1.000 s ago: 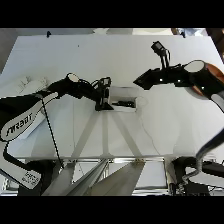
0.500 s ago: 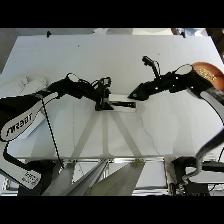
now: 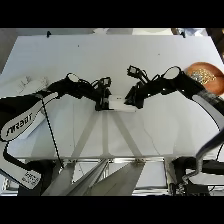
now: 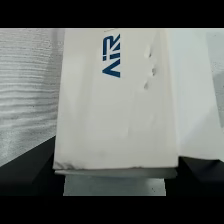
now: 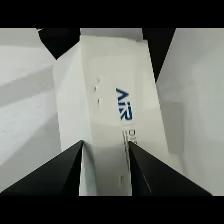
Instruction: Fold the box and place the chain.
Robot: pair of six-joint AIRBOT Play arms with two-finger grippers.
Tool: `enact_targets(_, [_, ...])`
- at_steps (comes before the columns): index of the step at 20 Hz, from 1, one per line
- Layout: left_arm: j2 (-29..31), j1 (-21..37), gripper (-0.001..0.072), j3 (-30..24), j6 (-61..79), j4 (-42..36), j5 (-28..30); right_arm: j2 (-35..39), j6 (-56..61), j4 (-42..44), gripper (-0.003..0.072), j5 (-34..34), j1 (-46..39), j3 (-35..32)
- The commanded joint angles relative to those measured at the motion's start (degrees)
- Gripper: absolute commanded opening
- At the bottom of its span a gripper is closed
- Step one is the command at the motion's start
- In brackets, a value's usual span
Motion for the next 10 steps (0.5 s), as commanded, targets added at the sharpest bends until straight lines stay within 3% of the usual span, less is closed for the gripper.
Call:
enact_targets(1, [0.02, 0.0, 0.0279, 0.0, 0.09, 0.04, 0.0, 2.14, -0.7, -1.27, 0.029, -7.21, 2.21, 0.0])
enact_targets(5, [0.02, 0.0, 0.0279, 0.0, 0.09, 0.04, 0.0, 5.62, -0.24, -6.67, 0.0299, -10.08, 2.64, 0.0])
enact_targets(10, [0.02, 0.0, 0.0279, 0.0, 0.09, 0.04, 0.0, 6.32, 0.7, -13.6, 0.0296, -5.79, 3.69, -0.02])
